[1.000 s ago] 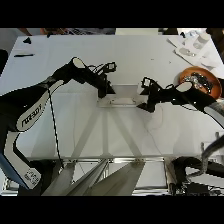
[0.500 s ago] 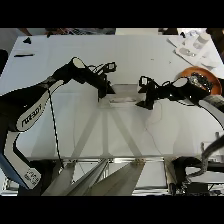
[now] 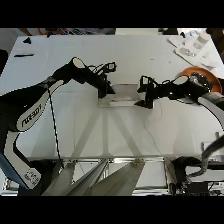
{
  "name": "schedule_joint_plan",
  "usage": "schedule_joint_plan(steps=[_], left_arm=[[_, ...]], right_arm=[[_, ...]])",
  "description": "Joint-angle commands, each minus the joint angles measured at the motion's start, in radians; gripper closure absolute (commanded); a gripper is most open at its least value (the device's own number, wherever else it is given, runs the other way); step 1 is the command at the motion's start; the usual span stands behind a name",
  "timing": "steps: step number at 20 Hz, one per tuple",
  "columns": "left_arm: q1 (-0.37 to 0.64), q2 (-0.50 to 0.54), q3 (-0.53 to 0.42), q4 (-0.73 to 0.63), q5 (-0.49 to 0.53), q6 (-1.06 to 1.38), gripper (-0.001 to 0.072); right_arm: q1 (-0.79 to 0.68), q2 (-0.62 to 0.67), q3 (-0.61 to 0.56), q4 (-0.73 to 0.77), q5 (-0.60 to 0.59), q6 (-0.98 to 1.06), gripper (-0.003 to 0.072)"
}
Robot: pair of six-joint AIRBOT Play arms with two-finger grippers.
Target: Fold the box and place the chain.
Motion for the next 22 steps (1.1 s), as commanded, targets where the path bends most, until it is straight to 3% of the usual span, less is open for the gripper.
schedule_joint_plan(steps=[1,14,17,22], left_arm=[[-0.001,0.000,0.000,0.000,0.000,0.000,0.0702],[-0.001,0.000,0.000,0.000,0.000,0.000,0.0702],[-0.001,0.000,0.000,0.000,0.000,0.000,0.0702],[-0.001,0.000,0.000,0.000,0.000,0.000,0.0702]], right_arm=[[-0.012,-0.008,0.019,0.047,0.061,-0.030,-0.0006],[-0.012,-0.122,0.021,0.053,0.114,-0.031,-0.0006],[-0.011,-0.161,0.064,0.054,0.175,-0.022,-0.0006],[-0.010,-0.178,0.084,0.037,0.182,0.001,-0.0006]])
